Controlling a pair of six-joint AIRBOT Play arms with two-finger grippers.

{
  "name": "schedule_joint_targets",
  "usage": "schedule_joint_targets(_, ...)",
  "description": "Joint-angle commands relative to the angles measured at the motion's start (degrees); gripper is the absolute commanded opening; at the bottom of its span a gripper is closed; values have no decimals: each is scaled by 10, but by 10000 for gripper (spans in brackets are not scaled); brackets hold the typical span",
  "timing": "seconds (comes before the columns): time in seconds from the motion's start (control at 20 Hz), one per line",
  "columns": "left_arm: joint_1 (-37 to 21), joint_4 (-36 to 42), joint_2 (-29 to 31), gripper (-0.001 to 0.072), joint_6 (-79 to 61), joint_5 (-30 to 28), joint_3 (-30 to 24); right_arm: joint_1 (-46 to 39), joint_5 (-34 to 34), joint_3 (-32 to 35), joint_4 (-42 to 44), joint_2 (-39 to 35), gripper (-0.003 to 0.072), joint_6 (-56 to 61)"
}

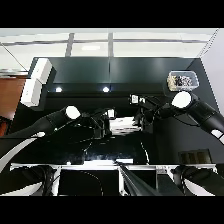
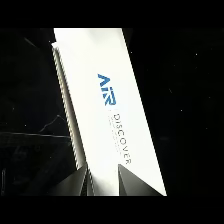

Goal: Fold the box and place the chain.

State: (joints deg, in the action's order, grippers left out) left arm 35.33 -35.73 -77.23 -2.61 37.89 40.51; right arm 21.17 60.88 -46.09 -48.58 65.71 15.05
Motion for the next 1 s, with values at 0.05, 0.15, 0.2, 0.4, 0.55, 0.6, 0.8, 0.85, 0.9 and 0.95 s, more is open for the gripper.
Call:
schedule_joint_targets(0.05,0,0,0,349,1,0,0,1,11,0,-1,0,204,10)
schedule_joint_targets(0.15,0,0,0,349,1,0,0,1,15,0,-1,0,204,10)
schedule_joint_targets(0.2,0,0,0,349,1,0,0,1,16,0,-1,0,204,11)
schedule_joint_targets(0.4,0,0,0,349,1,0,0,1,17,0,-1,0,204,13)
schedule_joint_targets(0.55,0,0,0,349,1,0,0,3,19,2,-1,0,204,21)
schedule_joint_targets(0.6,0,0,0,349,1,0,0,8,19,5,-1,0,204,22)
schedule_joint_targets(0.8,0,0,0,349,1,0,0,23,14,13,-1,1,204,30)
schedule_joint_targets(0.85,0,0,0,349,1,0,0,23,8,14,-2,1,204,37)
schedule_joint_targets(0.9,0,0,0,349,1,0,0,23,3,14,-2,2,204,42)
schedule_joint_targets(0.95,0,0,0,349,1,0,0,23,1,14,-2,2,204,43)
